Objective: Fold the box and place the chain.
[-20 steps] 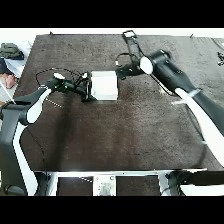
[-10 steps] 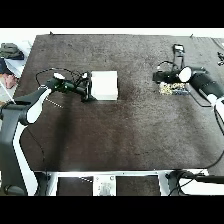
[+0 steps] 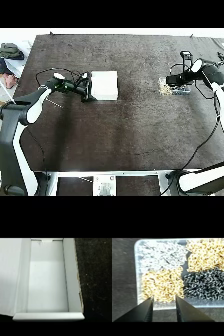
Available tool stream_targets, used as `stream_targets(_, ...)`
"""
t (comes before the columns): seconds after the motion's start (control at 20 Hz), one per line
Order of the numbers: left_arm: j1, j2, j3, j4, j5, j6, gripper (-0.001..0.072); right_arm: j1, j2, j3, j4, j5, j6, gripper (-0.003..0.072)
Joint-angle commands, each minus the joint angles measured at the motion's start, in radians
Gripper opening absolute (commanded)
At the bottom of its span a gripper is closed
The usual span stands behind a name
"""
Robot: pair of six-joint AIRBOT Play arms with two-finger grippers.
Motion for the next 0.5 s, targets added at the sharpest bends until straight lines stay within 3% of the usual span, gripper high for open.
stream_targets(0.0,0.001,0.001,0.001,-0.001,0.000,0.000,0.0344,-0.009,-0.050,0.014,-0.013,0.004,-0.018,0.0320)
stream_targets(0.4,0.001,0.001,0.001,-0.002,0.000,0.001,0.0345,-0.003,-0.100,0.014,0.080,-0.011,-0.114,0.0319)
stream_targets(0.45,0.001,0.001,0.001,-0.002,0.000,0.000,0.0345,-0.003,-0.100,0.014,0.080,-0.014,-0.118,0.0267)
